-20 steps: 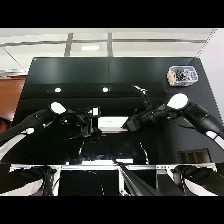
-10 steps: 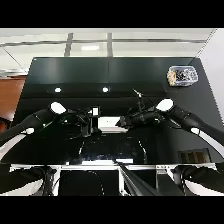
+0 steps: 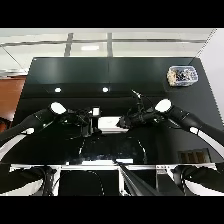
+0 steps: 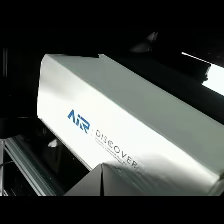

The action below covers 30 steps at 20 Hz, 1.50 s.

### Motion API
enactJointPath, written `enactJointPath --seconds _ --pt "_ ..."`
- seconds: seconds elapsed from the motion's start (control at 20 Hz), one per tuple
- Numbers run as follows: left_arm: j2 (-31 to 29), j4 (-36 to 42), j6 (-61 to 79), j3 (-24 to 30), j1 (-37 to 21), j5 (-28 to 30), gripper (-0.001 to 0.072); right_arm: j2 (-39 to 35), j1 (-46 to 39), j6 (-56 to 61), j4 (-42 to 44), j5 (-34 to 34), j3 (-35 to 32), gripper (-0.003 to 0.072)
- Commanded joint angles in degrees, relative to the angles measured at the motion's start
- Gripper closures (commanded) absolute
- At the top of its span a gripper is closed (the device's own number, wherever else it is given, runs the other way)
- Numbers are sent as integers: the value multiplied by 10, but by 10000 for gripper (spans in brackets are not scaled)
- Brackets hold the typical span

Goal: Fold the box and place the chain.

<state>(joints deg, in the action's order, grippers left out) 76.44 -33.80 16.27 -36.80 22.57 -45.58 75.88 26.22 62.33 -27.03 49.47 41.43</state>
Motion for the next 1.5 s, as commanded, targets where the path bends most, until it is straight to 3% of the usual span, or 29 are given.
enactJointPath --seconds 0.0,0.2,0.25,0.3,0.35,0.45,0.6,0.7,0.95,1.15,1.45 --pt "0 0 0 0 0 0 230 -1 0 15 -5 -17 0 667" --pt "-11 -4 -25 0 -1 -5 227 -52 -53 -15 -14 101 36 667" --pt "-23 -21 -53 -3 0 -8 156 -79 -80 -14 -25 131 43 667" --pt "-35 -51 -83 -8 0 -19 30 -110 -110 -14 -40 155 44 667" --pt "-48 -86 -120 -18 0 -35 -9 -144 -145 -7 -64 174 44 667" --pt "-73 -160 -200 -48 -1 -82 -9 -204 -205 22 -121 201 44 667" --pt "-80 -178 -312 -117 5 -147 -9 -260 -272 38 -165 224 44 667" --pt "-63 -178 -340 -164 34 -144 -9 -269 -292 39 -165 223 44 667" --pt "43 -178 -351 -248 110 -99 -9 -269 -294 39 -166 212 43 667" --pt "90 -148 -364 -256 121 -111 -9 -269 -294 38 -166 213 44 667" --pt "95 -126 -364 -256 128 -143 -9 -269 -294 37 -179 210 43 667"
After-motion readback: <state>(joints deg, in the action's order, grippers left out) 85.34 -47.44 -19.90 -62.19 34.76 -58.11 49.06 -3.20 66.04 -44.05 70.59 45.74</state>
